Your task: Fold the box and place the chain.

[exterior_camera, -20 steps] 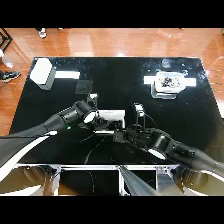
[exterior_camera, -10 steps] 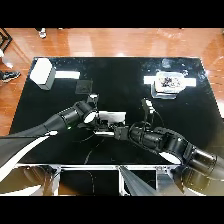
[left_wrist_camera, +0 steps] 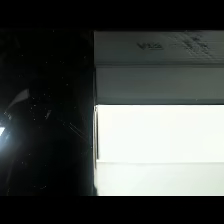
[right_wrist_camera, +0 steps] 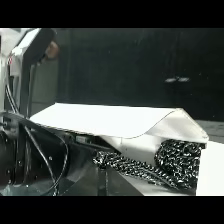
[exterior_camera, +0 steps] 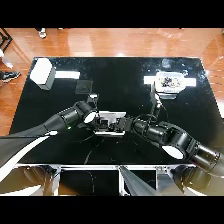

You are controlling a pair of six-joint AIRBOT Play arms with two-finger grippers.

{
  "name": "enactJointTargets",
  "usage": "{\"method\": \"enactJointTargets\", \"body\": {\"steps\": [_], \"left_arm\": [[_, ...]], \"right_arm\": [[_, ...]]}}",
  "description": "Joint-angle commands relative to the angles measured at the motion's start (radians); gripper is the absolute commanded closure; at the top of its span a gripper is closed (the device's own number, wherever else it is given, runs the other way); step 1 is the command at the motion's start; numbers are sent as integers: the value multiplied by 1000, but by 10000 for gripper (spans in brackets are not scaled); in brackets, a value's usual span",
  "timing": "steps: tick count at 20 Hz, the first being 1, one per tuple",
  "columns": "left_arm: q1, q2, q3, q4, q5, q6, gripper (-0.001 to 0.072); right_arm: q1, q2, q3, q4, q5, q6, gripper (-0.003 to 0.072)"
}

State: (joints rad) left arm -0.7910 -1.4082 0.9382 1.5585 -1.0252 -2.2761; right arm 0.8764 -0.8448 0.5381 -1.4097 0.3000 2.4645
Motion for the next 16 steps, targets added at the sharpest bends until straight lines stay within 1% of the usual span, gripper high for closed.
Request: {"method": "enactJointTargets", "body": {"steps": [1, 2, 3, 4, 5, 6, 7, 8, 9, 11, 12, 13, 14, 15, 16], "left_arm": [[0, 0, 0, 1, 1, 2, 683], [0, 0, 0, 1, 1, 2, 683], [0, 0, 0, 1, 2, 2, 683], [0, 0, 0, 1, 2, 2, 683], [0, 0, 0, 1, 3, 2, 683], [0, 0, 0, 1, 4, 2, 683], [0, 0, 0, 1, 4, 2, 683], [0, 0, 0, 1, 3, 2, 683], [0, 0, 0, 0, 3, 2, 683], [0, 0, 0, 0, 3, 1, 683], [0, 0, 0, 0, 3, 1, 683], [0, 0, 0, 0, 3, 1, 683], [0, 0, 0, 0, 4, 1, 683], [0, 0, 0, 0, 4, 1, 683], [2, 0, 0, 1, 5, 1, 683]], "right_arm": [[-14, 1, 1, 3, -5, 0, 661], [-14, 0, 1, 2, -5, 0, 661], [-14, 0, 1, 2, -6, 0, 626], [-14, -1, 1, 2, -4, 0, 436], [-14, 0, 1, 3, 5, 0, 343], [-14, 0, 1, 2, 20, 0, 281], [-19, 2, 1, 2, 40, 0, 178], [-27, 12, 1, 2, 79, -1, 138], [-42, 33, 1, -6, 137, -17, 138], [-96, 106, 1, -6, 280, -113, 138], [-134, 155, 2, -5, 356, -173, 138], [-180, 207, 7, -5, 457, -243, 136], [-228, 246, 20, -5, 573, -313, 24], [-279, 267, 35, -5, 704, -398, -25], [-325, 271, 41, -5, 792, -467, -26]]}}
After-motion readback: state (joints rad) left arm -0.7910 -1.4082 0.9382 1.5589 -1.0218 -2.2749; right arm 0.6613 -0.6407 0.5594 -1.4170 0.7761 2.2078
